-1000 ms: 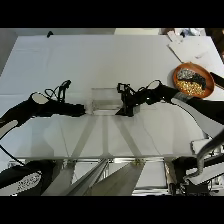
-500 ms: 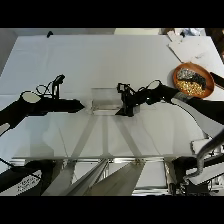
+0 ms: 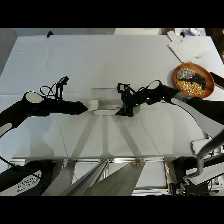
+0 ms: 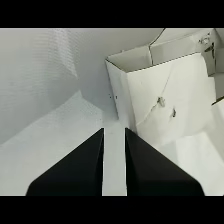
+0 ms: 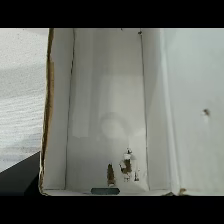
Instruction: Fold the box and place the chain.
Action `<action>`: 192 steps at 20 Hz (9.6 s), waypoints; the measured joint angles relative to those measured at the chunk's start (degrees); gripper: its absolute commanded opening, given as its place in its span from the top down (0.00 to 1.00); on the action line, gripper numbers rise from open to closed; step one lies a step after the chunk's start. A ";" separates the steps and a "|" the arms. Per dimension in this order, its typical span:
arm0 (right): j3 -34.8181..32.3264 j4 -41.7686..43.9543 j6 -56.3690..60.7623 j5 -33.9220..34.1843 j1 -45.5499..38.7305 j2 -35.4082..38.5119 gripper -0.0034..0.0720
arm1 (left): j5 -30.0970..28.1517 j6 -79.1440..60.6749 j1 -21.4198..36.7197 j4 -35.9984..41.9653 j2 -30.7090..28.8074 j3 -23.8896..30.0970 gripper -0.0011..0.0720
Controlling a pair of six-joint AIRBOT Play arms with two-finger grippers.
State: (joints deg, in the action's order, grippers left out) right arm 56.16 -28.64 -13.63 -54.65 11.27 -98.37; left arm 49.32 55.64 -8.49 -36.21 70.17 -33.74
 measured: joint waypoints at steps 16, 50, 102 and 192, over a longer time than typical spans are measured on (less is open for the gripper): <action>0.00 -0.02 0.02 0.00 0.00 0.00 0.26 | -2.19 -7.63 -0.35 10.54 0.15 0.00 0.51; 0.00 -0.02 0.02 0.00 0.00 0.00 0.26 | -5.84 15.17 -12.68 -16.68 3.98 -9.99 0.61; 0.00 0.00 0.02 0.00 0.00 0.00 0.26 | 27.54 26.84 -9.75 -27.32 9.81 -32.30 0.51; 0.00 -0.02 0.02 0.00 -0.02 0.02 0.26 | 7.26 -69.96 -6.21 4.31 23.28 -14.86 0.78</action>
State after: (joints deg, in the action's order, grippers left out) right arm 56.16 -28.67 -13.61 -54.65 11.25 -98.35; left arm 56.58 -14.33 -14.70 -31.90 93.45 -48.60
